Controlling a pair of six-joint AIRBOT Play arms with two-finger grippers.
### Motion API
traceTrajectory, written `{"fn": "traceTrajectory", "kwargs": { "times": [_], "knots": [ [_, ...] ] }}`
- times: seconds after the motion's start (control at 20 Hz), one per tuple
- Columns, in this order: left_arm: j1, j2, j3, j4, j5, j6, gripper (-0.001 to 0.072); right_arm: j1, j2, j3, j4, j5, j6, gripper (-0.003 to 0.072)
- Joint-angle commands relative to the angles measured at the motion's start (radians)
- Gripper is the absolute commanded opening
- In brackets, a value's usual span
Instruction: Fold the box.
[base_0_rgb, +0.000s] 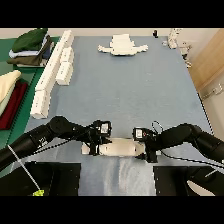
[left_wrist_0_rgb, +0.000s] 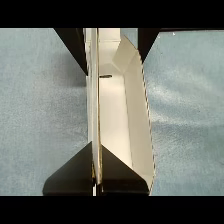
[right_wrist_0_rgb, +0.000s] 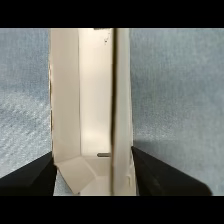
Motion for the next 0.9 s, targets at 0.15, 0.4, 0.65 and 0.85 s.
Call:
{"fn": "traceTrajectory", "kwargs": {
  "times": [0.15,0.4,0.65,0.85],
  "knots": [
    [0.000,0.000,0.001,0.000,0.005,0.000,0.0012,-0.004,-0.008,0.000,0.007,0.096,-0.011,0.0712],
    [0.000,0.000,0.001,0.000,0.005,0.000,0.0012,-0.004,-0.016,-0.016,0.009,0.111,-0.011,0.0712],
    [0.000,0.000,0.001,0.000,0.005,0.000,0.0012,0.011,0.054,-0.077,0.016,0.153,-0.011,0.0712],
    [0.000,0.000,0.001,0.000,0.005,0.000,0.0012,0.045,0.051,-0.081,0.026,0.178,-0.014,0.0712]
  ]
}}
